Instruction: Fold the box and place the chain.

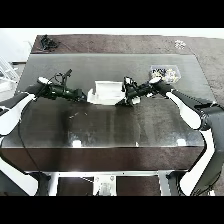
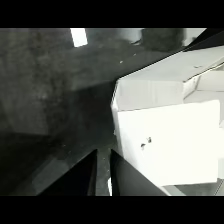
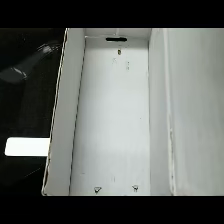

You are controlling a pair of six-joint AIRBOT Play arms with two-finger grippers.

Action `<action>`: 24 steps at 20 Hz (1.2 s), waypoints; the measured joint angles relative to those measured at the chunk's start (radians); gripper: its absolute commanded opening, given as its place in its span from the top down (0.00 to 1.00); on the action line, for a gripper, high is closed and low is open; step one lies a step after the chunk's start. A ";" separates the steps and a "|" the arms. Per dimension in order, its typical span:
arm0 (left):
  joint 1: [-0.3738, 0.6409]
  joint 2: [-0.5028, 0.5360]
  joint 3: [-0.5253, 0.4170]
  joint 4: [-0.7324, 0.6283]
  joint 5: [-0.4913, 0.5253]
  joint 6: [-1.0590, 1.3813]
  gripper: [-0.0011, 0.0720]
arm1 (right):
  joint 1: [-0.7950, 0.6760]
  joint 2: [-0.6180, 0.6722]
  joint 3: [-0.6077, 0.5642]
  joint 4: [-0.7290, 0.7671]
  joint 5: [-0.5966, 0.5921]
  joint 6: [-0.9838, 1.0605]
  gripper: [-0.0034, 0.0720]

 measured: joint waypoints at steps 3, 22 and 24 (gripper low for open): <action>0.000 -0.001 0.010 -0.045 -0.023 0.026 0.82 | 0.000 0.000 0.000 0.000 0.000 0.000 0.18; -0.012 -0.003 0.069 -0.034 -0.074 0.021 0.56 | 0.000 0.000 0.000 0.000 0.000 0.000 0.18; -0.004 -0.003 0.069 -0.012 -0.076 0.011 0.56 | 0.000 0.000 0.000 0.000 0.000 0.000 0.18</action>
